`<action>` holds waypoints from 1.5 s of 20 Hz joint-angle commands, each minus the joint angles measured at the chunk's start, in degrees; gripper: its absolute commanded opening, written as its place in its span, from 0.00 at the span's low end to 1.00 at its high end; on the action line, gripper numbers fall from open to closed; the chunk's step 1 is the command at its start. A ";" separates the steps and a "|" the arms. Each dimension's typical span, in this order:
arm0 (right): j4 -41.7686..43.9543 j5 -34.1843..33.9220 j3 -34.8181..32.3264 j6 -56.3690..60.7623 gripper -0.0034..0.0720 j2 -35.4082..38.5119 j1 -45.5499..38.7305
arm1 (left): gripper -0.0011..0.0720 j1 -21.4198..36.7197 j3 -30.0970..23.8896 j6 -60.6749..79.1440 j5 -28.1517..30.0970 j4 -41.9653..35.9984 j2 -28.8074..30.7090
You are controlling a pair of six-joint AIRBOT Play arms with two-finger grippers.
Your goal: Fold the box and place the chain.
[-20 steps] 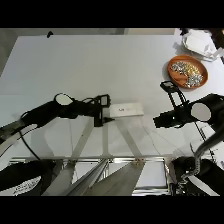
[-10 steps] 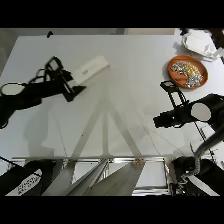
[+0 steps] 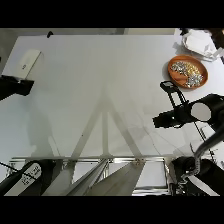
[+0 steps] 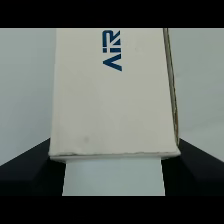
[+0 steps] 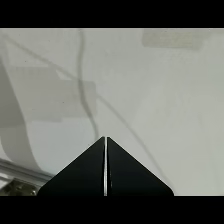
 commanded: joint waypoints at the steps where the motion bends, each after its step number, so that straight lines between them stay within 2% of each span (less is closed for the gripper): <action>1: 0.72 0.02 0.07 -0.11 0.07 0.02 0.02 | 0.02 4.44 0.04 -10.38 1.33 8.81 -3.23; 6: 2.14 0.00 0.07 -0.09 0.08 0.02 0.02 | 0.02 4.31 -0.07 -14.12 0.46 17.42 -10.10; 9: 2.23 -0.11 0.07 -0.07 0.08 0.02 0.02 | 0.02 4.37 -0.07 -14.08 0.33 17.77 -13.44; 11: 2.51 -0.07 0.07 0.11 0.20 0.02 0.02 | 0.03 4.35 -0.07 -14.08 -0.72 21.66 -15.87; 12: 2.80 -0.09 0.07 0.11 0.23 0.04 0.02 | 0.03 4.35 -0.07 -14.08 -1.07 23.63 -16.74; 13: 3.28 -0.09 0.07 0.11 0.23 0.02 0.02 | 0.11 4.35 -0.07 -14.08 -1.09 24.96 -17.20; 14: 3.63 -0.09 0.07 0.11 0.27 0.02 0.02 | 0.28 4.35 -0.07 -14.05 -0.72 25.07 -17.22; 16: 3.82 -0.09 0.07 0.09 0.43 0.02 0.02 | 0.60 4.28 -0.07 -14.03 -0.28 25.05 -16.81; 17: 3.82 -0.09 0.07 0.09 0.52 0.02 0.02 | 0.68 4.28 -0.07 -14.05 -0.22 25.05 -16.57; 18: 3.82 -0.09 0.07 0.09 0.59 0.02 0.02 | 0.71 4.28 -0.07 -14.05 -0.24 25.07 -16.28; 20: 3.78 -0.11 0.07 0.04 0.62 0.02 0.02 | 0.72 4.28 -0.07 -14.08 -0.44 25.03 -15.41; 22: 3.76 -0.24 0.07 0.02 0.63 0.02 0.02 | 0.96 4.24 -0.07 -14.10 -0.35 24.50 -13.33; 24: 3.76 -0.66 0.07 -0.09 0.67 0.02 0.02 | 0.96 4.24 -0.07 -14.05 -0.15 24.41 -10.10; 27: 3.78 -1.31 0.07 -0.11 0.67 0.02 0.02 | 0.96 4.26 -0.07 -13.73 -0.22 25.24 -4.17; 30: 3.78 -1.46 0.07 -0.09 0.67 0.04 0.02 | 0.96 3.61 -0.07 -13.84 -1.90 22.71 2.08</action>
